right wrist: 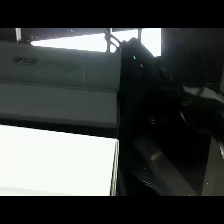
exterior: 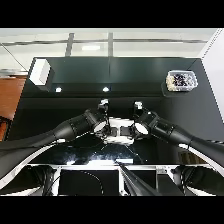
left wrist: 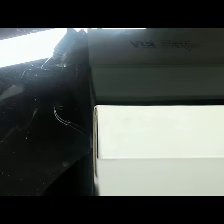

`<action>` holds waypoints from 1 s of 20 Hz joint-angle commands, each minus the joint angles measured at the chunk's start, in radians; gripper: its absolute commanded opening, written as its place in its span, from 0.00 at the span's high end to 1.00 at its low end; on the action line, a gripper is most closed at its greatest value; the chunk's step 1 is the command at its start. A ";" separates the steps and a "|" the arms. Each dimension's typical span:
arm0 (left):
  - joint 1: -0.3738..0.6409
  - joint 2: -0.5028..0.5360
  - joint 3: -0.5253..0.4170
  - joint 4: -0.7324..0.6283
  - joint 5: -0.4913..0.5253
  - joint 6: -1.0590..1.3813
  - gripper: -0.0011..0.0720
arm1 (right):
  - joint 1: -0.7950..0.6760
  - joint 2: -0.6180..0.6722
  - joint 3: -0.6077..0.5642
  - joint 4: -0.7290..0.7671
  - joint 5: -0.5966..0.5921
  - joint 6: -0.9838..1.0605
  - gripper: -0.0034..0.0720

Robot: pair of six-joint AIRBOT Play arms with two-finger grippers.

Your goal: Fold the box and place the chain.

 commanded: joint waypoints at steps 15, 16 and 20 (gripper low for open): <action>0.000 0.000 0.000 -0.003 0.000 0.000 0.94 | 0.000 0.021 0.006 -0.003 -0.003 -0.062 0.45; 0.000 0.000 0.000 -0.003 0.000 0.000 0.94 | -0.001 0.047 0.006 -0.008 -0.002 -0.085 0.45; 0.000 0.000 0.000 -0.003 0.000 0.000 0.94 | -0.039 0.224 0.006 -0.020 0.079 -0.215 0.45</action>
